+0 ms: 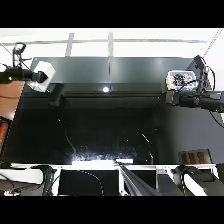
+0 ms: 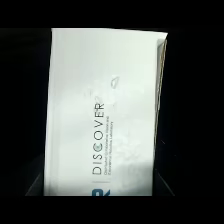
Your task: Fold the box and place the chain.
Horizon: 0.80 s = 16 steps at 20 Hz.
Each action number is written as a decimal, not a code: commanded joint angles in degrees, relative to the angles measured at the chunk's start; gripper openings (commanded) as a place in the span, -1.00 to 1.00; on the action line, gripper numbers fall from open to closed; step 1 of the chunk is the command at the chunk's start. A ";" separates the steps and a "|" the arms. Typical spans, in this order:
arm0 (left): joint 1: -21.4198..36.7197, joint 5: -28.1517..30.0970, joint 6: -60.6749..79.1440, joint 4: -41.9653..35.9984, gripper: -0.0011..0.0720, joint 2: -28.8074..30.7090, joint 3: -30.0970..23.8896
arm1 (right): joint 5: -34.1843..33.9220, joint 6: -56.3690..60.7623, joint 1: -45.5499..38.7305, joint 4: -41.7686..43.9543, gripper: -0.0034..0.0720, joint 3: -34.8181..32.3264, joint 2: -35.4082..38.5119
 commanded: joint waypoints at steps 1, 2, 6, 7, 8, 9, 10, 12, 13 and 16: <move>2.58 -0.26 -6.78 2.05 0.01 -12.61 15.80 | -1.03 1.75 0.02 0.20 -0.81 0.02 0.02; 2.58 -0.28 -7.26 2.05 0.01 -15.34 18.80 | -0.98 1.84 0.02 0.22 -0.81 0.02 0.02; 2.54 -2.08 -10.86 3.10 0.02 -22.43 25.11 | -1.16 2.29 0.83 0.20 -0.81 0.02 0.02; 2.38 -1.97 -12.04 3.89 0.25 -22.93 25.16 | -1.29 2.32 1.14 0.20 -0.81 0.02 0.02; 2.10 -1.92 -12.13 5.03 0.86 -22.99 25.20 | -1.40 2.45 1.38 0.17 -0.81 0.02 0.02; 1.92 -2.51 -12.20 6.25 0.99 -22.82 25.83 | -1.44 2.45 1.44 0.22 -0.81 0.02 0.02; 1.68 -4.50 -12.22 7.72 0.99 -22.38 27.74 | -1.44 2.45 1.42 0.24 -0.81 0.02 0.02; 1.36 -9.77 -13.84 9.29 0.98 -20.59 33.29 | -1.44 2.49 1.42 0.39 -0.81 0.02 0.02; 1.31 -14.38 -16.41 8.83 0.98 -19.58 36.61 | -1.53 2.47 1.42 0.39 -0.81 0.02 0.02; 1.33 -30.73 -26.29 4.68 0.90 -14.21 41.35 | -1.57 2.45 1.42 0.22 -0.81 0.02 0.04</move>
